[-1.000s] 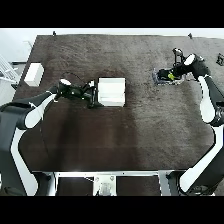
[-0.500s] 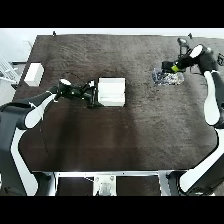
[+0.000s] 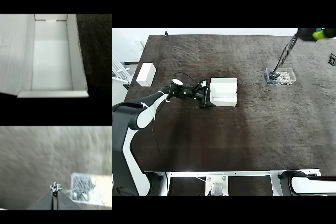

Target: Fold the box and place the chain.

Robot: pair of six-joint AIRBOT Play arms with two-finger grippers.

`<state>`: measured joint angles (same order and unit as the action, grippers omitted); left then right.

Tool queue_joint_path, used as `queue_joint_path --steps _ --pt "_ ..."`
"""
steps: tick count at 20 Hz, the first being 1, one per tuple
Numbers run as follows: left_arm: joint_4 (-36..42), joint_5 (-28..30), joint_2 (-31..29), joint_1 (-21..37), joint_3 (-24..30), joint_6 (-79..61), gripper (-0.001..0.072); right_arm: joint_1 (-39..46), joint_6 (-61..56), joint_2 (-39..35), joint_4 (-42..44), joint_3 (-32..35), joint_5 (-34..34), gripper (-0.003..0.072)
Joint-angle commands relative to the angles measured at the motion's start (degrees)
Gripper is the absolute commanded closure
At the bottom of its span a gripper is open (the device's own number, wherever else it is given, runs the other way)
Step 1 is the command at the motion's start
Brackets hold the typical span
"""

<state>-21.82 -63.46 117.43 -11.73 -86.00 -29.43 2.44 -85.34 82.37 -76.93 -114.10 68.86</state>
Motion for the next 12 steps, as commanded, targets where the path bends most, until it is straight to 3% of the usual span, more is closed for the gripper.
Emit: queue_joint_path --steps 1,7,12 --pt "-0.02 0.00 0.00 0.02 -0.02 0.00 0.0356 -4.98 -0.09 -9.14 -0.22 -0.02 0.68 0.0678" --pt "-0.02 0.00 0.00 0.02 -0.02 0.00 0.0355 -16.41 -0.13 -12.41 -0.22 0.74 3.02 0.0678" --pt "-0.02 0.00 0.00 0.02 -0.02 0.00 0.0355 -24.02 -1.27 -11.91 -0.17 6.80 2.08 0.0678"
